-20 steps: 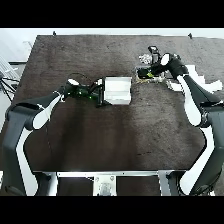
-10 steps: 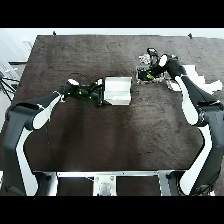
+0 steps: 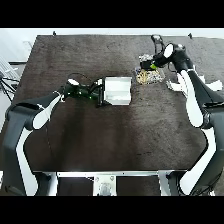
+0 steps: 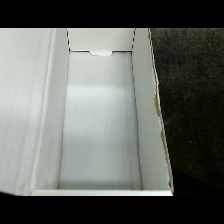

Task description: Fold the box and place the chain.

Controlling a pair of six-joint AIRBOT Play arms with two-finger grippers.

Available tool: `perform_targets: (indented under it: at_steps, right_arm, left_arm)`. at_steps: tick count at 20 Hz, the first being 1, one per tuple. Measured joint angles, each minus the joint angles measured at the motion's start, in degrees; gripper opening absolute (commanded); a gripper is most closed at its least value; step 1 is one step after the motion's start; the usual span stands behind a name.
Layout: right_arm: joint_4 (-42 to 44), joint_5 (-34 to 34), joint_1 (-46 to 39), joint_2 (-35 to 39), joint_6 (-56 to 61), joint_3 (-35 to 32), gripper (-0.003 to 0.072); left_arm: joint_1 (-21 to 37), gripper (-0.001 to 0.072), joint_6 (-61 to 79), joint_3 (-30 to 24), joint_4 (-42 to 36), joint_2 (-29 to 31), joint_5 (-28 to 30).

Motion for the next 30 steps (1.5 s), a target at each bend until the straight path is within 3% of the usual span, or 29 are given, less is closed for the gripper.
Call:
perform_targets:
  at_steps: [16, 30]
  right_arm:
    - [-1.16, 3.87, 0.68, 15.3, 0.22, 0.15, 0.0001]
    - [-2.56, 4.26, 1.95, 16.74, -1.27, -4.28, 0.0]
  left_arm:
    - [0.0, 0.0414, 0.02, 0.0, 0.0, 0.0, 0.0]
    - [0.0, 0.0414, 0.0, 0.0, -0.02, 0.0, 0.0]
